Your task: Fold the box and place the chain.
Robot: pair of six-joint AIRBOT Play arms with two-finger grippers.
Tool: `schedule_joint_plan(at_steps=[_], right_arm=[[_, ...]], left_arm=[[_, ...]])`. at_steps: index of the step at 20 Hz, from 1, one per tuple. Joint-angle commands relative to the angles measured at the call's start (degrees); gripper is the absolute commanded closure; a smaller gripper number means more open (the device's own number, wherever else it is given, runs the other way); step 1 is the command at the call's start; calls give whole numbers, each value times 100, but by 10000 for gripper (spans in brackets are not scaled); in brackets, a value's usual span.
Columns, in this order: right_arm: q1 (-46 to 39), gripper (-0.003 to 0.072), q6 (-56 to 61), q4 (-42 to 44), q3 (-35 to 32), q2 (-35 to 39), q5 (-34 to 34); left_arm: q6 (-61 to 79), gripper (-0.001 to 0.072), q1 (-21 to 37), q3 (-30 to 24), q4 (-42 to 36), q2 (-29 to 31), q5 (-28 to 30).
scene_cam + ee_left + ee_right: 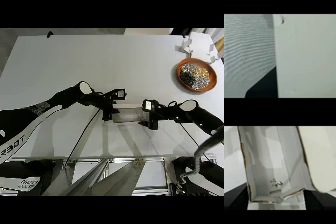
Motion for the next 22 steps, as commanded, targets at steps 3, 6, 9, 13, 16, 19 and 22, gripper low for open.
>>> schedule_joint_plan(at_steps=[3, 6, 9, 13, 16, 19, 22], right_arm=[[-4, 57, -181, -55, 15, -203, 74], [-4, 175, -334, -42, 15, -205, 85], [-7, 175, -337, -42, 15, -205, 61], [-7, 156, -332, -44, 15, -291, -24], [-4, 154, -332, -39, 15, -450, -35], [-4, 180, -334, -39, 15, -492, -92], [-4, 196, -332, -39, 15, -492, -144]], left_arm=[[0, 698, -4, 0, 0, 2, 4], [0, 698, -4, 0, 2, 4, 4], [0, 698, -4, 0, 0, 4, 4], [0, 698, -4, 0, 0, 2, 4], [0, 698, -4, 0, 2, 2, 4], [0, 698, -4, 0, 0, 2, 4], [-2, 698, -4, 0, 0, 4, 4]])
